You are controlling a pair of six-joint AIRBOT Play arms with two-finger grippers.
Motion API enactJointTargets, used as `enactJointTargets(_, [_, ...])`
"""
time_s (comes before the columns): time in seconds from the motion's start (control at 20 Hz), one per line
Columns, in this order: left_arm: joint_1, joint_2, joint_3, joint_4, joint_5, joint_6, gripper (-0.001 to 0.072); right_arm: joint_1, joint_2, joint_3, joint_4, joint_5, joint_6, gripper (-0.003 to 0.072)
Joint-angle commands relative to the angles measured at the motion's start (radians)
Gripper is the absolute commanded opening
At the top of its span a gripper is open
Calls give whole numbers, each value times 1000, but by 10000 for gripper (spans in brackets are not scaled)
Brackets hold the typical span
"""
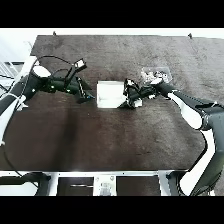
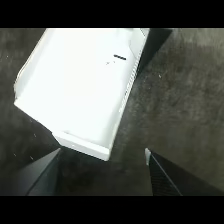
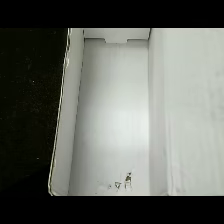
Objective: Fold the box and place the chain.
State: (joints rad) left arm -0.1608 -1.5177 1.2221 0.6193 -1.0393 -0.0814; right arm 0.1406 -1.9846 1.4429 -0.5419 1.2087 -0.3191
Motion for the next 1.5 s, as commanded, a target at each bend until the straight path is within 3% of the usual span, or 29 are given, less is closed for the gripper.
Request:
enactJointTargets(0.0, [34, -79, 14, -108, -28, 270, 644, 1, 0, 0, 0, 0, 0, 540])
enactJointTargets(0.35, [47, -378, 261, -129, -160, 291, 644, 1, 0, 0, 0, 0, 0, 540])
enactJointTargets(0.5, [47, -441, 309, -125, -183, 293, 644, 1, 0, 0, 0, 0, 0, 540])
enactJointTargets(0.7, [47, -462, 310, -126, -186, 348, 647, 1, 0, 0, 0, 0, 0, 540])
enactJointTargets(0.8, [47, -462, 310, -126, -204, 391, 720, 1, 0, 0, 0, 0, 0, 540])
enactJointTargets(1.05, [47, -462, 310, -110, -203, 430, 720, 1, 0, 0, 0, 0, 0, 540])
enactJointTargets(1.45, [54, -454, 340, -118, -314, 420, 720, 1, 0, 0, 0, 0, 0, 540])
